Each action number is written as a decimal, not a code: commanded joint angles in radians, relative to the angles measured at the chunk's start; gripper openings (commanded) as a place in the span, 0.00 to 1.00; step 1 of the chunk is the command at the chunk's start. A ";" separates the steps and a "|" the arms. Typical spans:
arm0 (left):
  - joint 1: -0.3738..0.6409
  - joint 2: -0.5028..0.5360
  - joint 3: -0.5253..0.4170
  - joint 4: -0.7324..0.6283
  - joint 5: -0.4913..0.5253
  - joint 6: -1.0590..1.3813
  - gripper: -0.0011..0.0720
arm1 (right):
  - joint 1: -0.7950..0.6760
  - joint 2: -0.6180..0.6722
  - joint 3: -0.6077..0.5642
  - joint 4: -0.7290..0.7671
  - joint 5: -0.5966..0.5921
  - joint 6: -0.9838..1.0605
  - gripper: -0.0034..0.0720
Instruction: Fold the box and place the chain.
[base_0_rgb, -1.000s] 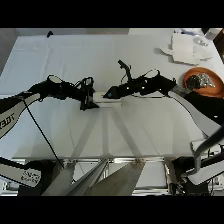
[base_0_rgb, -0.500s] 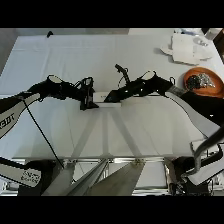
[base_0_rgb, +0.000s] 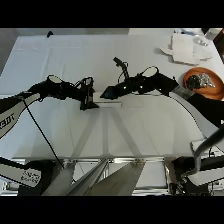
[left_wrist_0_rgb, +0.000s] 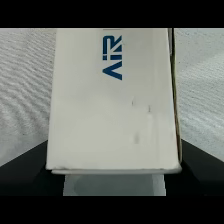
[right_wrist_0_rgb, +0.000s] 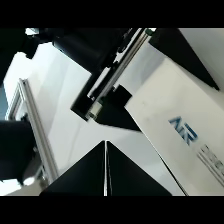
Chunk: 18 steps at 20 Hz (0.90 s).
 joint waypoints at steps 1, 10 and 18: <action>0.001 0.000 0.001 0.001 0.000 0.002 0.55 | 0.037 0.003 0.016 -0.023 -0.101 0.052 0.05; 0.001 0.000 0.001 0.001 0.000 0.002 0.55 | 0.084 -0.108 0.016 -0.230 -0.066 0.218 0.05; 0.001 0.000 0.001 0.001 0.000 0.002 0.55 | 0.082 -0.058 0.016 -0.198 -0.035 0.212 0.05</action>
